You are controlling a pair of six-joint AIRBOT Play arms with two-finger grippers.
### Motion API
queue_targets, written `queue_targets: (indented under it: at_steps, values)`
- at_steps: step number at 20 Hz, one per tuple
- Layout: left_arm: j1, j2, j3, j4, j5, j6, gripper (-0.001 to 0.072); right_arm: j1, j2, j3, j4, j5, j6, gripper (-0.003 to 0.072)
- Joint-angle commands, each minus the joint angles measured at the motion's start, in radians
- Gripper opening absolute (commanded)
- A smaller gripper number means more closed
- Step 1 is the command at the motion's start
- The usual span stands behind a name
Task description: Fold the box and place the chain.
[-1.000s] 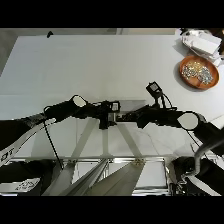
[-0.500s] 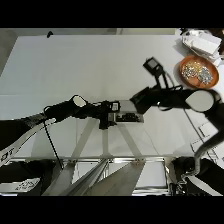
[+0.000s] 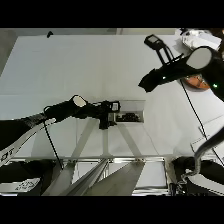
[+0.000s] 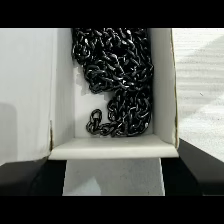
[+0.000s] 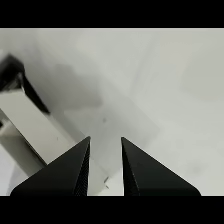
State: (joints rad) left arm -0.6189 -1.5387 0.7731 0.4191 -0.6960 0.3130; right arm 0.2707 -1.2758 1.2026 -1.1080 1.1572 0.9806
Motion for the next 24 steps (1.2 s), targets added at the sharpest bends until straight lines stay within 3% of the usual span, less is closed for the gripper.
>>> queue_targets:
  at_steps: [1, 4, 10, 18, 22, 24]
  values:
    - [0.000, 0.000, 0.000, 0.000, 0.000, 0.000, 0.0136, -0.013, -0.169, 0.024, 0.021, 0.178, -0.145, 0.0219]
    - [0.000, 0.001, 0.000, 0.000, 0.000, 0.000, 0.0136, 0.025, -0.231, 0.023, 0.017, 0.224, -0.216, 0.0216]
    - [0.000, 0.000, 0.000, 0.000, 0.000, 0.000, 0.0136, 0.113, -0.215, 0.022, 0.033, 0.282, -0.330, 0.0217]
    - [0.000, 0.000, 0.000, 0.000, 0.000, 0.000, 0.0136, 0.157, -0.048, -0.106, 0.036, 0.195, -0.408, 0.0221]
    - [0.000, 0.000, 0.000, 0.000, 0.000, 0.000, 0.0136, 0.193, -0.026, -0.146, 0.029, 0.164, -0.414, 0.0225]
    - [0.000, 0.000, 0.000, 0.000, 0.000, 0.000, 0.0136, 0.208, -0.026, -0.147, 0.016, 0.124, -0.413, 0.0275]
